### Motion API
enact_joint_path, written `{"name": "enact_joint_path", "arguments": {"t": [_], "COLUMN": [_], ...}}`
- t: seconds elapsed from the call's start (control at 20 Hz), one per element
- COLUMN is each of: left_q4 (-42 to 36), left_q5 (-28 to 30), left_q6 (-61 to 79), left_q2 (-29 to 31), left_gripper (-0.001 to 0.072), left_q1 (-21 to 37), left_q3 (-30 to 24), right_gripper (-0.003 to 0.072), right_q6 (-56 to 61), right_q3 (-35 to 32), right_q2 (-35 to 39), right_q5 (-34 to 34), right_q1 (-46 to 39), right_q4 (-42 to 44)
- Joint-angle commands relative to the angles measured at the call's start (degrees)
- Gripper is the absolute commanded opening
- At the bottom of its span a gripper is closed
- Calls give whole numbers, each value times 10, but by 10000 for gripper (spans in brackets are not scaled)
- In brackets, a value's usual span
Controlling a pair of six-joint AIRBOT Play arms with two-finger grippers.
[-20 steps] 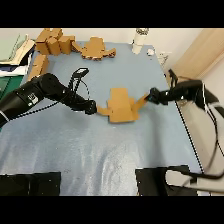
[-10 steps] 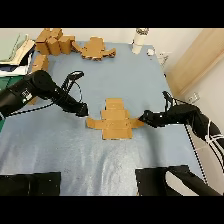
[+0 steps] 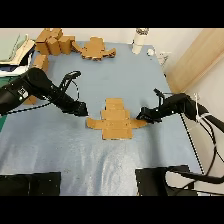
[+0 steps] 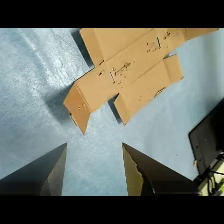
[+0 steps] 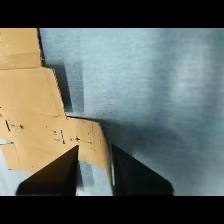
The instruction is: Fold the box.
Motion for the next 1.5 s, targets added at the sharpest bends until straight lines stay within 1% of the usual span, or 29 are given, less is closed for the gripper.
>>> {"name": "enact_joint_path", "arguments": {"t": [0.0, 0.1, 0.15, 0.25, 0.3, 0.35, 0.45, 0.6, 0.65, 0.7, 0.95, 1.1, 1.2, 1.35, 1.45], "left_q4": [-51, -94, -113, -137, -148, -160, -177, -172, -173, -172, -175, -181, -212, -282, -289], "left_q5": [-33, -63, -75, -90, -90, -88, -63, 4, 16, 21, 11, 7, 8, 3, -10], "left_q6": [5, 25, 37, 54, 66, 80, 103, 112, 113, 113, 113, 112, 128, 191, 204], "left_q2": [-12, -36, -49, -75, -86, -94, -101, -103, -106, -111, -158, -192, -209, -231, -247], "left_gripper": [531, 531, 531, 531, 531, 531, 531, 537, 685, 698, 698, 698, 698, 698, 697], "left_q1": [33, 57, 66, 76, 78, 80, 80, 83, 85, 90, 99, 97, 94, 85, 82], "left_q3": [0, 0, 0, 0, 0, 0, 1, 1, 1, 1, 1, 1, 1, 2, 10], "right_gripper": [257, 257, 216, 24, 5, 5, 5, 4, 5, 5, 5, 4, 5, 4, 4], "right_q6": [-26, -36, -41, -51, -59, -67, -90, -133, -156, -169, -191, -194, -194, -194, -194], "right_q3": [31, 31, 31, 31, 31, 31, 30, 25, 19, 13, -11, -12, -12, -12, -12], "right_q2": [-44, -48, -49, -49, -48, -47, -42, -26, -17, -8, 32, 35, 35, 35, 35], "right_q5": [-46, -55, -54, -54, -56, -58, -61, -63, -52, -38, 30, 41, 43, 51, 56], "right_q1": [3, 15, 23, 36, 40, 43, 55, 93, 105, 119, 174, 198, 212, 230, 233], "right_q4": [21, 17, 17, 21, 32, 50, 77, 78, 77, 78, 76, 76, 76, 76, 76]}}
